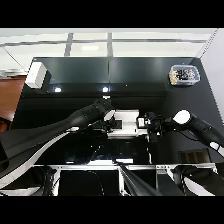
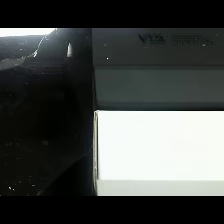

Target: Fold the box and place the chain.

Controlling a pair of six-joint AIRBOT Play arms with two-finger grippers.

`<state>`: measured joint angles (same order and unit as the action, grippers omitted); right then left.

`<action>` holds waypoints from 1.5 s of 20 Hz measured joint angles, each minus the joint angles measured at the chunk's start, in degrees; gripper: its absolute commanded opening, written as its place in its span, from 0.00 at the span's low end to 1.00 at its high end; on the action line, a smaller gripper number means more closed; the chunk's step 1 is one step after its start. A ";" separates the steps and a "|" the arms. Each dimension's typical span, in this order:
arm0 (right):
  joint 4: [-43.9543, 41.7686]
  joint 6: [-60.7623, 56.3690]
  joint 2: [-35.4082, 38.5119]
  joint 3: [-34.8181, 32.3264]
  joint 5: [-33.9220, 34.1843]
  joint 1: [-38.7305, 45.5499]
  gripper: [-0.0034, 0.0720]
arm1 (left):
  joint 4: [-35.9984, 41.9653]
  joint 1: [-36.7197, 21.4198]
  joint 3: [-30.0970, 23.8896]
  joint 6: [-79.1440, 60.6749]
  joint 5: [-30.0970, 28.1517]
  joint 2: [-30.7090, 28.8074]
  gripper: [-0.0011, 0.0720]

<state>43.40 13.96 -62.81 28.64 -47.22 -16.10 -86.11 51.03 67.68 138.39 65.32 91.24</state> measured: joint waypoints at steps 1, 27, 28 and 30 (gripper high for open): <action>0.15 -0.09 0.31 0.02 -0.13 0.00 0.70 | 0.00 0.00 0.00 -0.02 0.00 0.00 0.05; -11.76 -0.55 -4.13 0.13 1.53 -3.37 0.07 | 0.26 0.00 0.00 -0.17 -0.22 0.00 0.06; -11.76 -0.85 -4.13 0.13 1.73 -3.37 0.07 | 0.26 0.00 0.00 -0.11 -0.24 0.00 0.06; -11.63 -2.71 -3.78 0.13 1.99 -3.30 0.07 | 0.26 0.00 0.00 -0.04 -0.39 0.00 0.06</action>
<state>31.77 11.25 -66.59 28.77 -45.23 -19.40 -85.84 51.03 67.68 138.34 64.93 91.24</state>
